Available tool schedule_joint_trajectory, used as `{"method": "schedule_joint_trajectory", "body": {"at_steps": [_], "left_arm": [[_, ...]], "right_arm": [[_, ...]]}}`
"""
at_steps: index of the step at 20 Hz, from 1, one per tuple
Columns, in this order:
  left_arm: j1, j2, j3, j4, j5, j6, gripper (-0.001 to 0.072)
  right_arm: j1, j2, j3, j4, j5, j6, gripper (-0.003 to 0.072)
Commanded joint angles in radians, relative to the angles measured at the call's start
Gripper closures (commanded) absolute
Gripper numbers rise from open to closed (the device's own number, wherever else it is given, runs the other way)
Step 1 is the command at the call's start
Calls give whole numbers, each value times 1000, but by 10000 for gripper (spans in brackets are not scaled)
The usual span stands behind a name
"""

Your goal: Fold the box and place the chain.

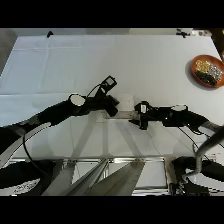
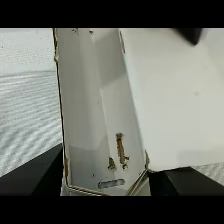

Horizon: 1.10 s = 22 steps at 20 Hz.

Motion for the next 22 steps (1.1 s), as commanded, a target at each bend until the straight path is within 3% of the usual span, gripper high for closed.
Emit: {"method": "schedule_joint_trajectory", "body": {"at_steps": [1,2,4,9,11,13,14,16,18,22], "left_arm": [[1,110,1,6,82,3,695],[1,148,1,33,88,2,685],[1,216,1,104,87,-2,543],[21,370,1,323,48,-109,532],[92,437,1,566,-130,-329,532],[195,501,1,897,-381,-640,529],[249,524,1,1049,-521,-751,474],[347,560,0,1241,-733,-813,479],[434,593,0,1238,-782,-777,498],[472,608,0,911,-782,-452,484]], "right_arm": [[0,0,0,0,0,2,273],[0,0,0,0,0,2,273],[0,0,0,0,0,2,273],[0,0,0,0,0,2,273],[0,0,0,0,0,2,273],[0,0,0,0,0,2,273],[0,0,0,0,0,2,273],[0,0,0,0,0,2,273],[0,0,0,0,0,2,273],[0,0,0,0,0,2,273]]}}
